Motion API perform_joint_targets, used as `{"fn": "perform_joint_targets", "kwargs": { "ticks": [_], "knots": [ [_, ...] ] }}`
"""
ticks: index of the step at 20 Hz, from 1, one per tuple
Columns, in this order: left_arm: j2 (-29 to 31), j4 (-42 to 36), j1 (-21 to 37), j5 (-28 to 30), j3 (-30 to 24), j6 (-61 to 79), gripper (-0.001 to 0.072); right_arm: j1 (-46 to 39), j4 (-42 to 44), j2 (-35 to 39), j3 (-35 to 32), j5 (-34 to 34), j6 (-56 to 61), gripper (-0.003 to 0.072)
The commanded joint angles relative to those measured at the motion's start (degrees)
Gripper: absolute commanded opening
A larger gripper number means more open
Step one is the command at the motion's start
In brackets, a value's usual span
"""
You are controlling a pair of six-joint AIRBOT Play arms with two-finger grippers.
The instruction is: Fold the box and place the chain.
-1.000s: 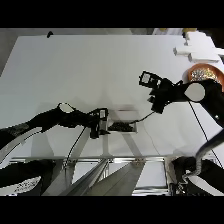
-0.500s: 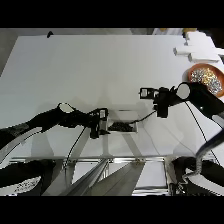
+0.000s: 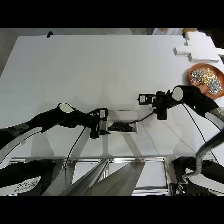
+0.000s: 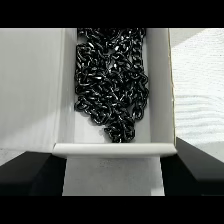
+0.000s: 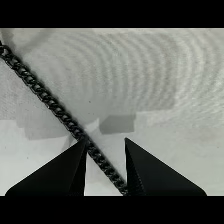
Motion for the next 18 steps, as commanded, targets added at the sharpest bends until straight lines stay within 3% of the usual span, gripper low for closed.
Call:
{"fn": "perform_joint_targets", "kwargs": {
  "ticks": [1,6,11,15,18],
  "knots": [
    [0.0,0.02,0.02,0.0,0.02,0.02,0.0253,-0.04,-2.58,0.02,-0.11,1.57,-0.24,0.0255],
    [0.0,0.02,0.02,0.0,0.02,0.02,0.0253,-0.04,-2.75,0.31,-1.11,2.03,-0.28,0.0218],
    [0.0,0.02,0.02,0.0,0.02,0.02,0.0253,-0.02,-0.7,-0.04,-2.38,-2.69,-0.26,0.0209],
    [0.0,0.02,0.02,0.0,0.02,0.02,0.0253,-0.02,-0.15,-0.02,-2.47,-1.6,-0.22,0.0009],
    [0.0,0.02,0.02,0.0,0.02,0.02,0.0253,-0.02,-0.44,3.21,-2.47,1.86,0.33,0.0012]
  ]
}}
